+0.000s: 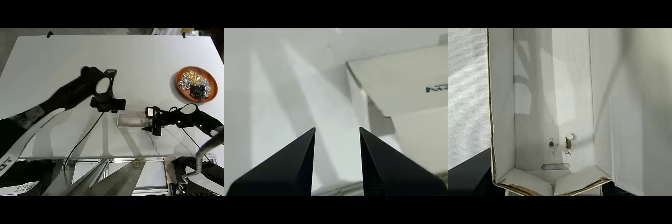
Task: Fold the box and place the chain.
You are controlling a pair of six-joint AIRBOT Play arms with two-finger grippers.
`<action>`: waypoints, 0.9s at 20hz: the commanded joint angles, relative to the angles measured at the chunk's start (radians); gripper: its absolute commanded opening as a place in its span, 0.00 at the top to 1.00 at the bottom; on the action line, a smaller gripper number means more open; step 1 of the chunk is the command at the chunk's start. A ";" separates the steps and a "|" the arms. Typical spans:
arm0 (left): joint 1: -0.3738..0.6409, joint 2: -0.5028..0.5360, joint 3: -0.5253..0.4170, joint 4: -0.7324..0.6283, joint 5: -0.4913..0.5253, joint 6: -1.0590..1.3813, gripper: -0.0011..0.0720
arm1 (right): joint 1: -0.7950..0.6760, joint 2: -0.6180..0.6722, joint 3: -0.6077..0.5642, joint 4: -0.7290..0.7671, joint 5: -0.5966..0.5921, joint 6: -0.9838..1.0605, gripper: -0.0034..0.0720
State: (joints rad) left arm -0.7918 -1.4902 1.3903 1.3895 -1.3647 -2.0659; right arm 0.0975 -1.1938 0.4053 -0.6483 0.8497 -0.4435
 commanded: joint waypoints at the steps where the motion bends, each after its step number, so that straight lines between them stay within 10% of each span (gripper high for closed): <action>1: 0.066 0.103 -0.018 -0.002 -0.122 0.288 0.54 | 0.000 0.000 0.001 0.000 0.000 0.000 0.51; 8: 0.164 0.192 -0.340 -0.227 0.173 1.337 0.11 | 0.000 0.000 0.001 0.000 0.000 0.000 0.51; 11: 0.182 0.180 -0.526 -0.490 0.449 1.938 0.11 | 0.000 0.000 0.001 0.000 0.000 0.000 0.51; 18: 0.193 0.010 -0.561 -0.730 0.550 2.225 0.03 | 0.000 0.000 0.001 0.000 0.000 0.000 0.51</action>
